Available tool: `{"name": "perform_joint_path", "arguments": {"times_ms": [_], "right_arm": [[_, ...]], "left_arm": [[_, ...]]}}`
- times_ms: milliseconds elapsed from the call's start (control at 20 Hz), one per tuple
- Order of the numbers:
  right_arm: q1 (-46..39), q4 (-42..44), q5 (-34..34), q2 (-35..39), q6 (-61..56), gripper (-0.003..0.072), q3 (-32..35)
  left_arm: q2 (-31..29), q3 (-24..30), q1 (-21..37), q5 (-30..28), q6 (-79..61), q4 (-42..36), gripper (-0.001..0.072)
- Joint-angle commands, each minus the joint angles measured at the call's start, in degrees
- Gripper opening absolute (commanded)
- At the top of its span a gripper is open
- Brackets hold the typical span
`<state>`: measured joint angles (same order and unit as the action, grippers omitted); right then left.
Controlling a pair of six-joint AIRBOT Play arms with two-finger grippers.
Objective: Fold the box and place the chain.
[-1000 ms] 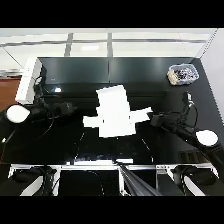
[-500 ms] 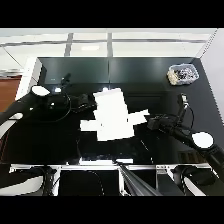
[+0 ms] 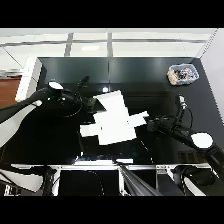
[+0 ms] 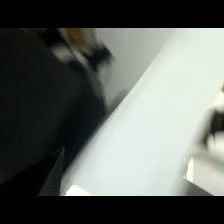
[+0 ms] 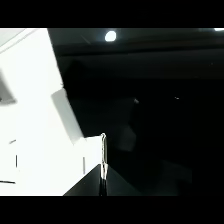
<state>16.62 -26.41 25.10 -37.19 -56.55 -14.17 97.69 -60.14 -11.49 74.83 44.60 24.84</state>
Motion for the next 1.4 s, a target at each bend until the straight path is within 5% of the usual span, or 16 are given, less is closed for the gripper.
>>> {"name": "perform_joint_path", "arguments": {"times_ms": [0, 50, 550, 950, 1100, 1350], "right_arm": [[0.0, -0.2, 0.2, 0.0, 0.0, 0.0020, 0.0], [0.0, -0.2, 0.2, 0.0, 0.0, 0.0020, 0.0], [0.0, -0.2, 0.5, 0.0, -0.1, 0.0020, 0.0], [0.0, 0.0, 0.6, 0.0, -0.2, 0.0020, 0.0], [0.0, 0.0, 0.5, 0.0, -0.2, 0.0020, 0.0], [0.0, -0.1, 0.1, 0.0, -0.2, 0.0020, 0.0]], "left_arm": [[3.4, -3.9, -0.7, 12.3, -7.8, 3.1, 0.0410], [3.4, -4.3, -1.1, 12.5, -8.6, 5.4, 0.0342], [3.4, -5.1, -6.0, 5.8, -10.7, 13.2, 0.0236], [0.6, -7.4, -3.3, 9.6, -3.0, 17.8, 0.0308], [-2.3, -3.5, 0.5, 8.1, -2.9, 17.4, 0.0309], [-3.6, 6.7, 2.6, 0.9, -9.3, 5.3, 0.0309]]}}
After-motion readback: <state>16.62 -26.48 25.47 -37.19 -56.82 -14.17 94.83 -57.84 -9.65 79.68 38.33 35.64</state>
